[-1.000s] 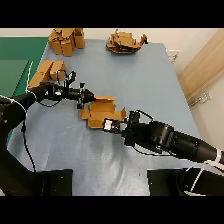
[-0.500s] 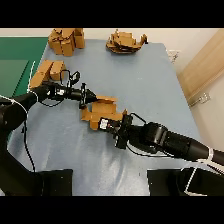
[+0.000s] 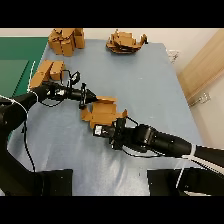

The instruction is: Fold the box.

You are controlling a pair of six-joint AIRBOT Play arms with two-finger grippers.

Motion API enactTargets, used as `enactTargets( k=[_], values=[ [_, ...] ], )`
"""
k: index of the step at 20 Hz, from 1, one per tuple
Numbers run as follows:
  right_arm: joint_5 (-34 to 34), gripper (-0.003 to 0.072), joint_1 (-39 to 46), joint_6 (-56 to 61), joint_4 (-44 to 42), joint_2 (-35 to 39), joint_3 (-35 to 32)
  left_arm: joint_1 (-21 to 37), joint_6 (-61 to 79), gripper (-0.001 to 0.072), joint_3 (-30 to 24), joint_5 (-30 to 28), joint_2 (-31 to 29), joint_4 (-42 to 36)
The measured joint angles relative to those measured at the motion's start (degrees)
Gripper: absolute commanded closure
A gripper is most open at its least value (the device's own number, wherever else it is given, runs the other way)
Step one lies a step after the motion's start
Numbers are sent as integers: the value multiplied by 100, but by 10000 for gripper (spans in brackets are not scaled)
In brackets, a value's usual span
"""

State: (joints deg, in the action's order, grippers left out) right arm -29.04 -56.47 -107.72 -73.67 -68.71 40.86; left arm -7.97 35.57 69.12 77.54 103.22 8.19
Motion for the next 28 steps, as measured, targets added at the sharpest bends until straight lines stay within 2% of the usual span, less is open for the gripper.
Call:
enactTargets(
  k=[6,11,14,15,17,18,28],
  values=[
    [339,154,197,612,1513,-247,0,4,2,693,0,229,0,66],
    [780,153,378,1012,2065,-208,20,15,4,693,0,487,0,103],
    [907,150,433,1268,2157,-170,42,15,22,693,0,660,0,188],
    [927,80,459,1408,2162,-166,48,15,33,693,0,743,0,223],
    [964,65,540,1676,2149,-157,52,15,63,693,0,894,-2,291],
    [975,14,584,1784,2092,-160,52,15,70,693,0,960,-2,319],
    [1010,10,717,2079,1589,-214,57,15,94,694,0,1145,-2,426]
  ],
)
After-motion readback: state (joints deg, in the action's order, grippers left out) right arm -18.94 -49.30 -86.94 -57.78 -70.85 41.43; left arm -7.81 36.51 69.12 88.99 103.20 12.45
